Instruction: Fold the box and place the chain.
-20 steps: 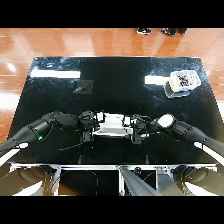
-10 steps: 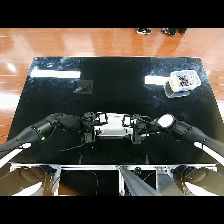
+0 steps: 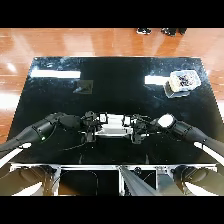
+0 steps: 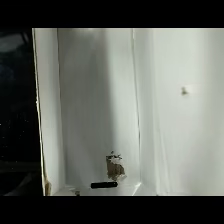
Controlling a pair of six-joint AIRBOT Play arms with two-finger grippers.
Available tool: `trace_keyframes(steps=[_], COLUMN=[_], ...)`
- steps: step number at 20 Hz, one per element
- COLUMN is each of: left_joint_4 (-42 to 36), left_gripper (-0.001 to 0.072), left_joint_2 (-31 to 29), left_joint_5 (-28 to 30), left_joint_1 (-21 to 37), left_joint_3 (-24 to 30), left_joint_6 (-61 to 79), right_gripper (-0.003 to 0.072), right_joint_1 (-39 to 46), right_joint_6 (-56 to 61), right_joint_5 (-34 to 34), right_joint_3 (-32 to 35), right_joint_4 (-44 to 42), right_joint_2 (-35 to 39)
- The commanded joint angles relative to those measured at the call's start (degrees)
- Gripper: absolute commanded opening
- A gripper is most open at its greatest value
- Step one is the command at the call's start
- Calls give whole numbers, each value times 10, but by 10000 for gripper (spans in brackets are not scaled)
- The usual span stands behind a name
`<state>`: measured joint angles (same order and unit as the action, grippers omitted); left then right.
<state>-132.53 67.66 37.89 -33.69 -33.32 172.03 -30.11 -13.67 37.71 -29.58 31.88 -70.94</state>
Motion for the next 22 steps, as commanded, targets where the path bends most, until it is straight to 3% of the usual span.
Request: trace_keyframes(steps=[1,6,11,14,16,20,22], left_joint_4=[13,137,141,133,132,83,28], left_gripper=[23,22,22,24,23,23,23], left_joint_2=[-5,-67,-111,-104,-93,-39,3], left_joint_5=[13,73,133,195,228,267,293], left_joint_1=[2,51,173,287,337,349,348], left_joint_3=[-12,-21,-21,-18,-18,-15,-15], left_joint_6=[-9,-189,-345,-479,-484,-613,-615], right_gripper=[557,557,557,557,557,557,557], right_joint_1=[0,0,0,0,0,0,0], right_joint_6=[0,0,0,0,0,0,0], right_joint_5=[0,0,0,0,0,0,0], right_joint_3=[0,0,0,0,0,0,0], right_joint_4=[1,1,1,1,1,0,0], right_joint_2=[0,0,0,0,0,0,0])
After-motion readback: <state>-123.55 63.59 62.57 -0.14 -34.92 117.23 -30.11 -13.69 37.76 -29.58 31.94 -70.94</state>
